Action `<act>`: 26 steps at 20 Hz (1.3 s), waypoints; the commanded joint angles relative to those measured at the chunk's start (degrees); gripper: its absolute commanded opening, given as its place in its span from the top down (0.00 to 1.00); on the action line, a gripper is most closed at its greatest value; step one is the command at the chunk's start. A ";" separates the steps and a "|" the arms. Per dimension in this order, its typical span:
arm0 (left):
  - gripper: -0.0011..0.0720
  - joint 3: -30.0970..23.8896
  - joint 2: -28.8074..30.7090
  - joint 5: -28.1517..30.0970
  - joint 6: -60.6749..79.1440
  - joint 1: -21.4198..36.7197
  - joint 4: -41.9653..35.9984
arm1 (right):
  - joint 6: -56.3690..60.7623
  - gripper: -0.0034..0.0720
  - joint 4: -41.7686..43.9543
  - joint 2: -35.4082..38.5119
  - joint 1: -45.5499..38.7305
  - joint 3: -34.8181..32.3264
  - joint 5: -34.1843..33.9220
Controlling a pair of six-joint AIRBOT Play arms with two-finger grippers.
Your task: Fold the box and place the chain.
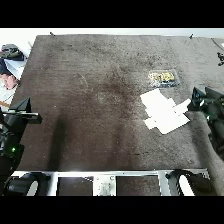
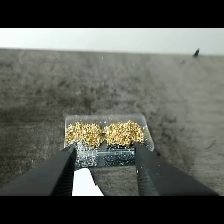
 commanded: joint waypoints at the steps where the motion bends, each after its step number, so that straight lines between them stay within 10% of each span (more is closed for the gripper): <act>1: 0.97 -0.02 0.04 0.00 0.00 -0.02 0.00 | 1.22 0.40 -3.23 -14.25 -2.12 8.98 6.71; 5: 0.97 -0.02 0.04 0.00 0.00 -0.02 0.00 | 9.60 0.40 -11.06 -29.18 -14.21 21.53 30.64; 17: 0.97 -0.02 0.04 0.02 0.00 -0.02 0.00 | 21.79 0.30 -47.15 -67.91 -23.63 65.68 70.44; 26: 0.97 -0.02 0.04 0.02 0.00 -0.02 0.00 | 21.46 0.33 -53.35 -79.84 -23.63 71.38 79.82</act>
